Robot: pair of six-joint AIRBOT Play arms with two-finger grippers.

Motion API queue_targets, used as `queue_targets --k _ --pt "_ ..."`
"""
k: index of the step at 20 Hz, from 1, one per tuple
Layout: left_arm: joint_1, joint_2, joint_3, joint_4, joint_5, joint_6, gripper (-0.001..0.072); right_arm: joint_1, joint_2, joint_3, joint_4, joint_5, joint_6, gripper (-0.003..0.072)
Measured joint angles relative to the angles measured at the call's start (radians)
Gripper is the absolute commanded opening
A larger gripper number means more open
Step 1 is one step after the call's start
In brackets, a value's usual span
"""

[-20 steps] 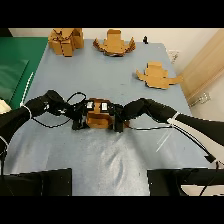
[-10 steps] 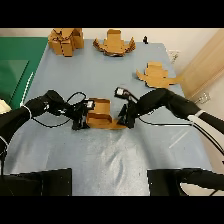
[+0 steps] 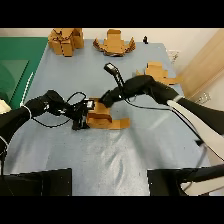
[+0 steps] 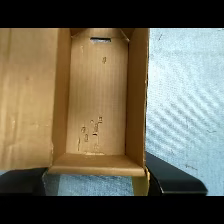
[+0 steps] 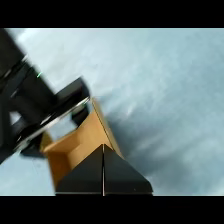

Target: Fold the box.

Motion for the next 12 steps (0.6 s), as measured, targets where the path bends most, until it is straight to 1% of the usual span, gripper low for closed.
queue_targets --k 1,3,6,9,11,12 --pt "0.0 0.0 0.0 0.0 -0.003 0.0 0.0179 -0.008 -0.056 0.05 -0.002 -0.01 0.035 0.0005" --pt "0.0 0.0 0.0 0.001 -0.01 0.0 0.0179 -0.031 -0.167 0.127 -0.01 -0.074 0.101 0.0005" --pt "0.0 0.0 0.0 0.001 -0.012 -0.001 0.0179 -0.052 -0.277 0.191 -0.004 -0.192 0.166 0.0005" --pt "0.0 0.0 0.0 0.001 -0.013 0.0 0.0179 -0.063 -0.312 0.24 0.0 -0.272 0.203 0.0006" --pt "0.0 0.0 0.0 0.001 -0.014 -0.001 0.0179 -0.074 -0.283 0.269 -0.006 -0.303 0.206 0.0005" --pt "0.0 0.0 0.0 0.001 -0.014 -0.001 0.0179 -0.082 -0.244 0.278 -0.008 -0.327 0.192 0.0005"
